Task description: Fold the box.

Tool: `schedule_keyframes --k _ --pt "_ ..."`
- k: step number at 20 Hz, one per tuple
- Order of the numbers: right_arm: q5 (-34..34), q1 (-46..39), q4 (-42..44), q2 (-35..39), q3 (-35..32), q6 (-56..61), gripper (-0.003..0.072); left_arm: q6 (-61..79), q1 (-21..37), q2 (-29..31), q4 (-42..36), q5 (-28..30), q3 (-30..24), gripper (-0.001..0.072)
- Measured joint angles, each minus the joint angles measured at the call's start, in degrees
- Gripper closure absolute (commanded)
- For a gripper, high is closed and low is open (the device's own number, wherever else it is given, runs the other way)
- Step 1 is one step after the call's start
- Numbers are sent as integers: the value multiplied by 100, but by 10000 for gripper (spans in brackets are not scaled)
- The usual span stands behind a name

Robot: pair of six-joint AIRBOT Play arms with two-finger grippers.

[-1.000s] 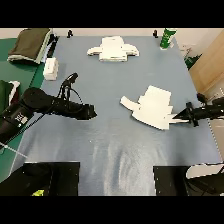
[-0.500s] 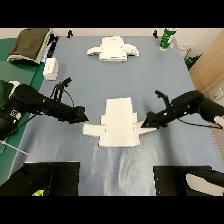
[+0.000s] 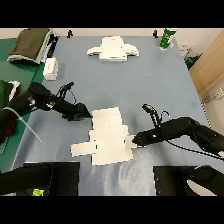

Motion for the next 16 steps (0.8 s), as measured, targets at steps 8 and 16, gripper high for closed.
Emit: schedule_keyframes --k 8,16 --pt "184 289 -70 57 -61 0 685 1005 -153 -1880 -577 -1003 1071 189" --pt "258 308 -103 59 -68 0 685 1759 -557 -2122 -868 -1891 1193 600"
